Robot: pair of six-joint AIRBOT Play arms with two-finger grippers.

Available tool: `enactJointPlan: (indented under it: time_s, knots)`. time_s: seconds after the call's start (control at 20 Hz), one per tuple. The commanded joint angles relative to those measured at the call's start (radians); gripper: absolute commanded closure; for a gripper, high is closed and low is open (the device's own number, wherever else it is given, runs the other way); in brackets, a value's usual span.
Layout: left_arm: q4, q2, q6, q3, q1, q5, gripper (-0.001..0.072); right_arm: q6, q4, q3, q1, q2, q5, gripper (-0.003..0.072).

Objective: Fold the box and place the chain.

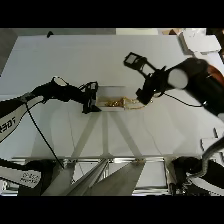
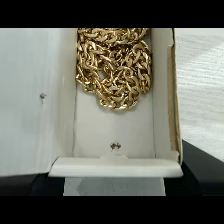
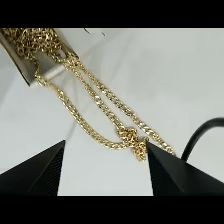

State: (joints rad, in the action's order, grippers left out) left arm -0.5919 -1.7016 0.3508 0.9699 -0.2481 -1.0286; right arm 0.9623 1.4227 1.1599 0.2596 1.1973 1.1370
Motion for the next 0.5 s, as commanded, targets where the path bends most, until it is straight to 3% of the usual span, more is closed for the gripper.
enactJointPlan:
  time_s: [0.0,0.25,0.45]
  knots:
    - [0.000,0.000,0.000,0.000,0.001,0.000,0.0452,-0.465,-0.263,-0.001,-0.186,0.053,0.018,0.0087]
    - [0.000,0.000,0.000,0.000,0.001,0.000,0.0452,-0.609,-0.283,-0.001,-0.232,0.229,-0.021,0.0087]
    - [0.000,0.000,0.000,0.000,0.001,0.000,0.0452,-0.764,-0.307,-0.067,-0.225,0.281,-0.124,0.0064]
